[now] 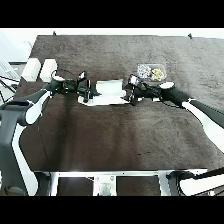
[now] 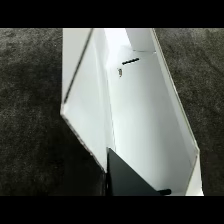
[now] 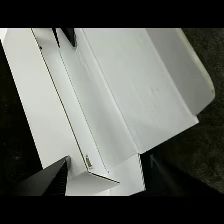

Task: Fold the box and place the chain.

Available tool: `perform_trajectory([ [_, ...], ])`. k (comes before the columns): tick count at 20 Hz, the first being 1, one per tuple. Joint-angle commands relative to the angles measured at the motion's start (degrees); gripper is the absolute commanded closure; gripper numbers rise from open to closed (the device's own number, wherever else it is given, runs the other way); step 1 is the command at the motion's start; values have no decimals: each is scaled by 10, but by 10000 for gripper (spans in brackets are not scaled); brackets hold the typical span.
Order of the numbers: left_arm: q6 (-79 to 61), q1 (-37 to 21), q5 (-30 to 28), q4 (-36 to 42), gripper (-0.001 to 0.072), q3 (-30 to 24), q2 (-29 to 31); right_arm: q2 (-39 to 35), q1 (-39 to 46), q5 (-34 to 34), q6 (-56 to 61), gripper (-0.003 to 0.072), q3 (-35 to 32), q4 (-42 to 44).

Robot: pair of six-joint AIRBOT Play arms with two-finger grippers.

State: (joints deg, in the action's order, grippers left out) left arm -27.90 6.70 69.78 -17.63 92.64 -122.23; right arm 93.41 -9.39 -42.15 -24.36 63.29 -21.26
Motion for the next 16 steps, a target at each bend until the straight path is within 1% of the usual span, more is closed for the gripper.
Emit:
perform_trajectory([
  [1,0,0,0,0,686,0,0,24,24,-60,2,99,30,1],
  [4,0,0,0,0,686,0,0,45,38,-104,14,95,51,-4],
  [12,0,0,0,0,686,0,0,103,49,-160,16,95,91,-9],
  [16,0,0,0,0,686,0,0,129,49,-194,18,96,121,-15],
])
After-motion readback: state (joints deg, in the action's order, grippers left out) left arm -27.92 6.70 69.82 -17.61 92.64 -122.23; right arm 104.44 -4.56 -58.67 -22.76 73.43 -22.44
